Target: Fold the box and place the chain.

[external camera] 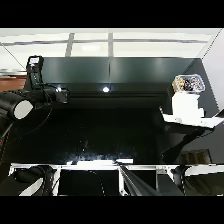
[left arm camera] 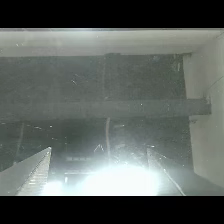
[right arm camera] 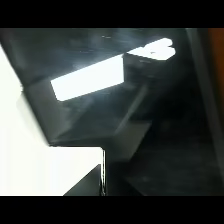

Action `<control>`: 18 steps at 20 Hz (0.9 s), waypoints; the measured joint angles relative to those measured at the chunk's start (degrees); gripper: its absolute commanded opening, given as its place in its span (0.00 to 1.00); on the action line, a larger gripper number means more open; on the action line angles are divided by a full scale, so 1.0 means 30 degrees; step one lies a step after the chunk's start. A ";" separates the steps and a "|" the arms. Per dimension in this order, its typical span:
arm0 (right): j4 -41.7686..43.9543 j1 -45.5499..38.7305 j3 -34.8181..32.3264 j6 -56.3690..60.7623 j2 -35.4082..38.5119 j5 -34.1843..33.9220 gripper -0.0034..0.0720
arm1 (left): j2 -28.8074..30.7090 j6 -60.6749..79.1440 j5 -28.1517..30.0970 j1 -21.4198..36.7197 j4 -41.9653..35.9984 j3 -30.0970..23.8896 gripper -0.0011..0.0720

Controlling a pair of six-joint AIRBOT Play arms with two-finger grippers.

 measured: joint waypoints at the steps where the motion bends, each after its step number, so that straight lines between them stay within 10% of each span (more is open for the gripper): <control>1: 0.0437 0.0051 -0.0153 -0.0058 0.0189 0.0160 0.07 | 0.0000 0.0007 0.0000 0.0000 0.0000 0.0000 0.98; 9: 0.6885 0.2047 -0.5792 -0.2856 0.4269 -0.0102 0.07 | -0.0073 0.0007 0.0153 0.0000 0.0087 -0.0007 0.98; 18: 1.7631 0.9180 -1.7194 -0.7934 1.3420 -0.7796 0.07 | -0.3126 0.0306 0.2470 -0.0962 -0.2914 0.0182 0.98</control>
